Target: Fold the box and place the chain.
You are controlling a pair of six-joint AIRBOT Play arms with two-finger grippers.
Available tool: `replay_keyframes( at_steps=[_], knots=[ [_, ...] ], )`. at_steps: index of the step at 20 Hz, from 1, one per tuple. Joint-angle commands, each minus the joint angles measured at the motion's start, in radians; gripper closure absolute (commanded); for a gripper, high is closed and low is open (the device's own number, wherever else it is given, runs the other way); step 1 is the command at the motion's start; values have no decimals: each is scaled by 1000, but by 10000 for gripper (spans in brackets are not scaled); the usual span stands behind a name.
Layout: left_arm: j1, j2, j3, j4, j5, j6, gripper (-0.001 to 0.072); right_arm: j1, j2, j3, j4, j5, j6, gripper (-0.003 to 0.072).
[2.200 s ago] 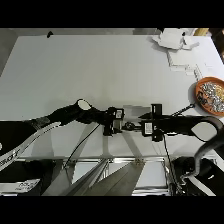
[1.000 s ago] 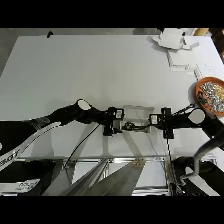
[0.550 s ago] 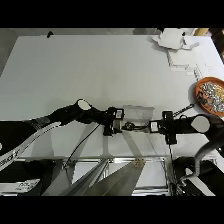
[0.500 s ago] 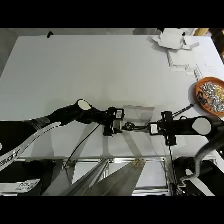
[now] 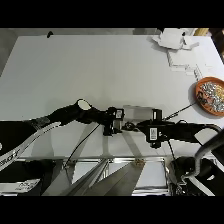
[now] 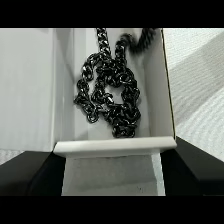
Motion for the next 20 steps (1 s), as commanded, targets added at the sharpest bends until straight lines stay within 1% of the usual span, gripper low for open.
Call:
replay_keyframes(
  at_steps=[1,7,8,9,10,12,14,17,18,20],
  knots=[
    [0,1,0,0,0,0,397,72,-25,0,124,-128,-5,669],
    [0,1,0,0,0,0,397,101,-234,0,122,-194,-4,666],
    [0,1,0,0,0,0,397,101,-261,0,117,-208,-4,620],
    [0,1,0,0,0,0,397,100,-274,0,115,-217,-3,487],
    [0,1,0,0,0,0,397,100,-270,4,97,-215,-3,404],
    [0,1,0,0,0,0,397,95,-230,29,-1,-158,-3,405],
    [0,1,0,0,0,0,397,49,-172,57,-126,-59,3,406],
    [0,1,0,0,0,0,397,-77,-78,74,-291,109,8,415],
    [0,1,0,0,0,0,397,-131,-59,74,-326,169,8,436],
    [0,1,0,0,0,0,397,-240,-58,73,-352,275,8,445]
  ],
)
